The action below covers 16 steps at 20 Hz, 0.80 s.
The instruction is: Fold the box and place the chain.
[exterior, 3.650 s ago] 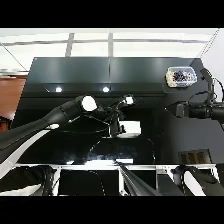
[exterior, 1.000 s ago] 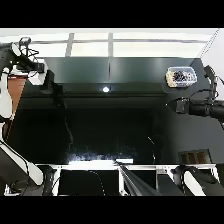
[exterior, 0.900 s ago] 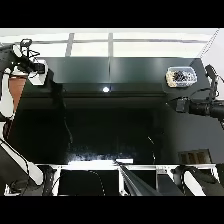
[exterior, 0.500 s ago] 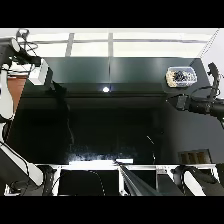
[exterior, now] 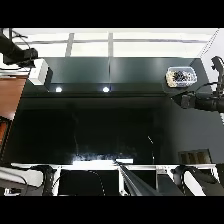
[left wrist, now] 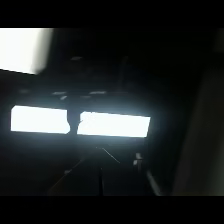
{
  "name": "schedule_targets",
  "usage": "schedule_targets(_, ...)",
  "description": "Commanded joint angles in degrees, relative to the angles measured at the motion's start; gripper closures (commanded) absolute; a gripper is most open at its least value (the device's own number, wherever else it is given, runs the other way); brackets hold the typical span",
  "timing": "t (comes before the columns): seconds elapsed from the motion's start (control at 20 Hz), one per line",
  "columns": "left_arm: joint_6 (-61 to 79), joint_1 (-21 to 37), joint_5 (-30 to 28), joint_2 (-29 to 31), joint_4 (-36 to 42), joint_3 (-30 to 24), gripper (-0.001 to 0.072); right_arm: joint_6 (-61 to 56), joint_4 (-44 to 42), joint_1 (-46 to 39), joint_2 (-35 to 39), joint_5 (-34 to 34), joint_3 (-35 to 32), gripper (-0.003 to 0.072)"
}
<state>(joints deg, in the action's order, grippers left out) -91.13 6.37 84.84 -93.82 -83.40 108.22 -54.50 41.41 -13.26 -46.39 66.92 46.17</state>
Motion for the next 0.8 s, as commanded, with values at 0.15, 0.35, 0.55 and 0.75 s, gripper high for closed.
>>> schedule_targets(0.15, 4.2, -15.3, -25.4, 31.9, 7.1, -34.4, 0.0680, -2.0, 11.2, 1.1, 0.1, -13.9, -0.2, 0.0675)
schedule_targets(0.35, 3.6, -19.0, -39.7, 45.7, 7.6, -60.4, 0.0679, -1.9, 11.3, 2.1, 0.0, -23.0, -0.9, 0.0673)
schedule_targets(0.55, 3.1, -17.7, -42.5, 54.1, 7.0, -69.9, 0.0679, -1.9, 11.3, 2.1, 0.0, -22.8, -0.9, 0.0672)
schedule_targets(0.75, 3.1, -17.4, -42.4, 55.9, 7.7, -69.9, 0.0679, -1.9, 11.1, 2.1, 0.0, -22.8, -0.9, 0.0672)
